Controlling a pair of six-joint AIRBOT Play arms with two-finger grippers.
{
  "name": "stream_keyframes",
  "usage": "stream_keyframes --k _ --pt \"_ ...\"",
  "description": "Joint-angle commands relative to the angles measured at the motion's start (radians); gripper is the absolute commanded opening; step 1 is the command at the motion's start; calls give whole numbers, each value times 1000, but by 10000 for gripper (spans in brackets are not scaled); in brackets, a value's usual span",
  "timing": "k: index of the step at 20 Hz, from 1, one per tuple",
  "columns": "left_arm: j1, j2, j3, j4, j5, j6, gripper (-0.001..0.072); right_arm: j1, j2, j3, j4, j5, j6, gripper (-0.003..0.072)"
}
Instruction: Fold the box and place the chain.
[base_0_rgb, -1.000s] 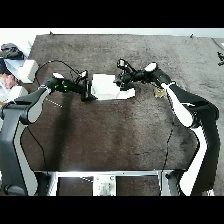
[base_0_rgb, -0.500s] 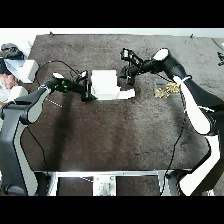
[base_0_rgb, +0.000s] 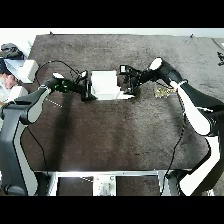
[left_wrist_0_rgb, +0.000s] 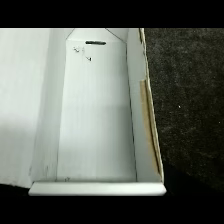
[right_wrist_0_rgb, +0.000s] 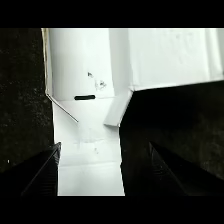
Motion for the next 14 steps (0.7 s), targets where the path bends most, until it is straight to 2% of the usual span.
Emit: stream_keyframes --k 1,7,8,9,11,12,14 --pt "0 0 0 0 2 0 227 28 -28 -15 8 -20 -100 588" --pt "0 0 0 0 2 0 226 37 -36 -14 81 -59 -106 583" --pt "0 0 0 0 2 0 227 37 -40 -14 90 -58 -106 503" --pt "0 0 0 0 2 0 226 37 -47 -14 90 -59 -106 379" --pt "0 0 0 0 2 0 226 37 -61 -14 90 -55 -105 352" --pt "0 0 0 0 2 0 227 37 -66 -14 92 -49 -105 263" --pt "0 0 0 0 2 0 227 37 -72 -14 141 -48 -106 248"
